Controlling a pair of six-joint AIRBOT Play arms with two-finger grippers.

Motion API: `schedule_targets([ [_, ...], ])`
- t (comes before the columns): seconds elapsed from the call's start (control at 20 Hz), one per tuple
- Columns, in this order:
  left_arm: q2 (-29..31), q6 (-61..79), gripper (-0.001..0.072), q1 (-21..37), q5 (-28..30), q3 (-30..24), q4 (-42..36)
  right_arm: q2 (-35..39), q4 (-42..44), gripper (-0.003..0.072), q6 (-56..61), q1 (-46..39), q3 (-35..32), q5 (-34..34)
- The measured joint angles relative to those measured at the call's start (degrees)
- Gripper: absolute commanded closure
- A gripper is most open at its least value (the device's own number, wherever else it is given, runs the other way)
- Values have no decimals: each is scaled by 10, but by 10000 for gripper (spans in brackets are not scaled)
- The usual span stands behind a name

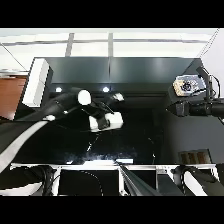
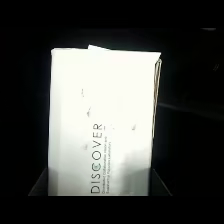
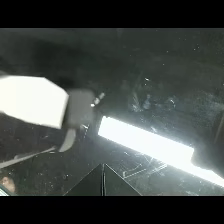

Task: Fold the box and place the chain.

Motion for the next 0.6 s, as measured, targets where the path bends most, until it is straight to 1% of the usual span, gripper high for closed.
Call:
schedule_targets([
  [0.15,35,-89,429,94,-68,-15,42,0,0,676,-2,0,0,0],
  [0.35,82,-160,429,258,-155,-48,82,0,0,676,-3,0,0,-1],
  [0.45,107,-183,429,344,-185,-65,109,0,0,676,-4,0,0,-1],
  [0.6,139,-199,429,466,-200,-79,147,0,0,676,-4,0,0,-1],
])
